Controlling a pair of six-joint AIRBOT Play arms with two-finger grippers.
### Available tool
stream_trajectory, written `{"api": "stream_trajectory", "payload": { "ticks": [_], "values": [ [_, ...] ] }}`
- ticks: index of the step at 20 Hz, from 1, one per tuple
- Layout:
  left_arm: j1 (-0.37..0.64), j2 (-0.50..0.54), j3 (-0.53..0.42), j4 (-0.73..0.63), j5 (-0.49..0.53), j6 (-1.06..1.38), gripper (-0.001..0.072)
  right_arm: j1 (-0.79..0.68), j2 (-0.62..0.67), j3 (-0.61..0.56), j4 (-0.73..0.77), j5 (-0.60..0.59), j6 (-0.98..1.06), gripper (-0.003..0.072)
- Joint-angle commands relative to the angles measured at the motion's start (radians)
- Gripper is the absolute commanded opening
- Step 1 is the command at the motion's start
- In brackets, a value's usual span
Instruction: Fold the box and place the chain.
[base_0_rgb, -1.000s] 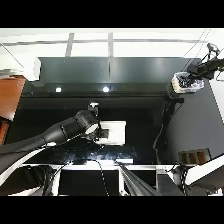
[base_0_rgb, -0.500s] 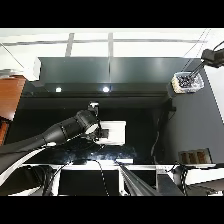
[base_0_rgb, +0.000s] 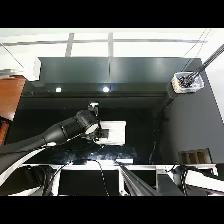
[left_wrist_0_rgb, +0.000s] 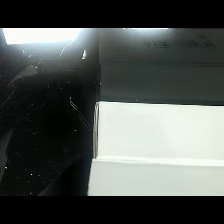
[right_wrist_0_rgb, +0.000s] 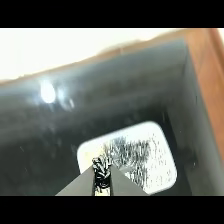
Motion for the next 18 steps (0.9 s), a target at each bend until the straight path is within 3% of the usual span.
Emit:
{"api": "stream_trajectory", "payload": {
  "ticks": [1,7,12,18],
  "values": [
    [0.0,-0.001,0.0,0.0,-0.002,0.001,0.0032,-0.032,0.051,0.056,0.078,-0.027,-0.014,0.0021],
    [0.0,0.0,0.0,0.0,-0.006,0.004,0.0032,-0.056,0.053,0.284,0.196,-0.072,-0.016,0.0021],
    [0.0,0.0,0.0,0.0,-0.013,0.019,0.0032,-0.056,0.116,0.293,0.289,-0.105,-0.04,0.0021],
    [0.0,0.0,0.0,0.0,-0.01,0.019,0.0032,-0.051,0.22,0.292,0.416,0.024,-0.062,0.0021]
  ]
}}
